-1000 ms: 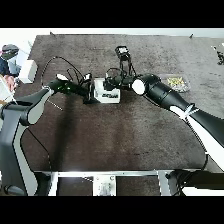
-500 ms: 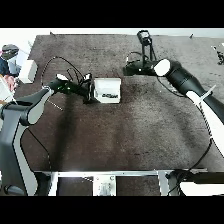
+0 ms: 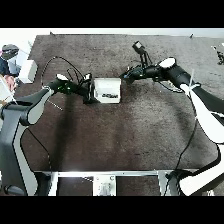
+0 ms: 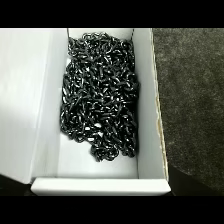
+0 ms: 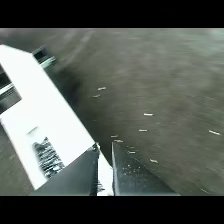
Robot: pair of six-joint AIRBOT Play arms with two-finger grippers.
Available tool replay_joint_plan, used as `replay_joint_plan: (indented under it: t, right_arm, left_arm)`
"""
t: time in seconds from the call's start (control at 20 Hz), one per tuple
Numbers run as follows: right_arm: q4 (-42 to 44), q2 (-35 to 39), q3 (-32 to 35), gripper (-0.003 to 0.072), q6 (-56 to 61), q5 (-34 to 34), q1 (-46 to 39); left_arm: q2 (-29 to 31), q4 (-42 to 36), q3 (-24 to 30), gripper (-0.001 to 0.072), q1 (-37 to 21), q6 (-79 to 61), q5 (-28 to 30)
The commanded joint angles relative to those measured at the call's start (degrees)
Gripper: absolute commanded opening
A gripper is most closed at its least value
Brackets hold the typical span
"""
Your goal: Fold the box and place the chain.
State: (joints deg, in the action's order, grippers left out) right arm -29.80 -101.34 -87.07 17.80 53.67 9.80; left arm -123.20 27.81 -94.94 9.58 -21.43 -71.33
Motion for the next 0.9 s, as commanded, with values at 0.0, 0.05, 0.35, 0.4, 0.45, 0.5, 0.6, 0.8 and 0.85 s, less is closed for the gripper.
replay_joint_plan:
  t: [0.0,0.05,0.35,0.4,0.45,0.5,0.6,0.8,0.85]
  right_arm:
    - [4.13,-2.54,-1.27,0.011,-10.64,7.93,-0.09]
    - [5.2,-2.4,-1.27,0.011,-12.11,9.51,-0.09]
    - [0.24,-2.36,-1.25,0.023,-14.29,13.9,2.21]
    - [-0.52,-2.36,-1.25,0.023,-15.28,13.9,2.82]
    - [-0.9,-2.36,-1.25,0.0231,-15.87,13.88,3.37]
    - [-0.94,-2.36,-1.25,0.023,-16.61,13.86,3.93]
    - [-1.95,-2.38,-1.25,0.0231,-17.22,12.83,4.98]
    - [-5.11,-2.38,-1.25,0.0232,-18.29,10.27,6.71]
    - [-5.42,-2.38,-1.25,0.0233,-18.29,9.6,7.06]
  left_arm:
    - [-0.02,0.02,-0.04,0.0394,-0.04,0.0,0.0]
    - [-0.02,0.02,-0.04,0.0394,-0.04,-0.02,0.0]
    - [-0.02,0.02,-0.04,0.0394,-0.04,-0.02,0.0]
    - [-0.02,0.02,-0.04,0.0394,-0.04,-0.02,0.0]
    - [-0.02,0.02,-0.04,0.0394,-0.04,-0.02,0.0]
    - [-0.02,0.02,-0.04,0.0394,-0.04,0.0,0.0]
    - [-0.02,0.02,-0.04,0.0394,-0.04,0.0,0.0]
    - [-0.02,0.02,-0.04,0.0395,-0.04,-0.02,0.0]
    - [-0.02,0.02,-0.04,0.0394,-0.04,0.0,0.0]
